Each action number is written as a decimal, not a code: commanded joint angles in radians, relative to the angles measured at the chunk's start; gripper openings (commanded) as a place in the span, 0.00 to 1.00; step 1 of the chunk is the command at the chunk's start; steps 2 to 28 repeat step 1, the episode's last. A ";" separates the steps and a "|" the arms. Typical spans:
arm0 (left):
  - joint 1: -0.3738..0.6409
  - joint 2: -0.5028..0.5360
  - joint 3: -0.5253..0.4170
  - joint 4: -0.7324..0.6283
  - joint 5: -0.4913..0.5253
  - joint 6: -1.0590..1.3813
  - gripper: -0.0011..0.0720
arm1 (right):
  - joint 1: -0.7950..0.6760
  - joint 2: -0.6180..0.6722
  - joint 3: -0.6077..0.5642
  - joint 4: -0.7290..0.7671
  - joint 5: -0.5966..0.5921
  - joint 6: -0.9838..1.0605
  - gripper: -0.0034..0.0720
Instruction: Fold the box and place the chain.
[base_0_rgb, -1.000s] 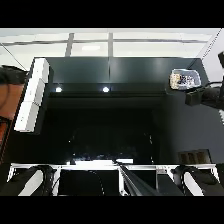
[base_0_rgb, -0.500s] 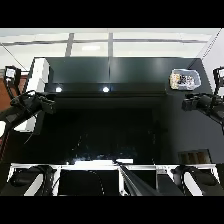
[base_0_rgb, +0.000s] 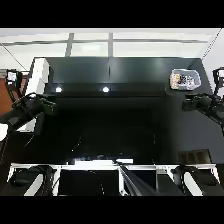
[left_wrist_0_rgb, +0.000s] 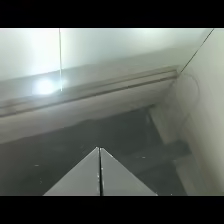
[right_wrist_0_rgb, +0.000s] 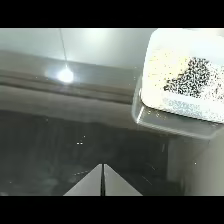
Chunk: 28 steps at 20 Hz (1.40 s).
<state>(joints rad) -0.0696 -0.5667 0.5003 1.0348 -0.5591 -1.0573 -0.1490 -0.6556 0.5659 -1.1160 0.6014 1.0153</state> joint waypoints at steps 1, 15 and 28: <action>-0.001 0.001 -0.001 0.000 0.003 0.001 0.05 | 0.001 0.001 0.000 0.000 0.000 0.002 0.07; -0.001 0.001 -0.001 0.000 0.003 0.001 0.05 | 0.001 0.001 0.000 0.000 0.000 0.002 0.07; -0.001 0.001 -0.001 0.000 0.003 0.001 0.05 | 0.001 0.001 0.000 0.000 0.000 0.002 0.07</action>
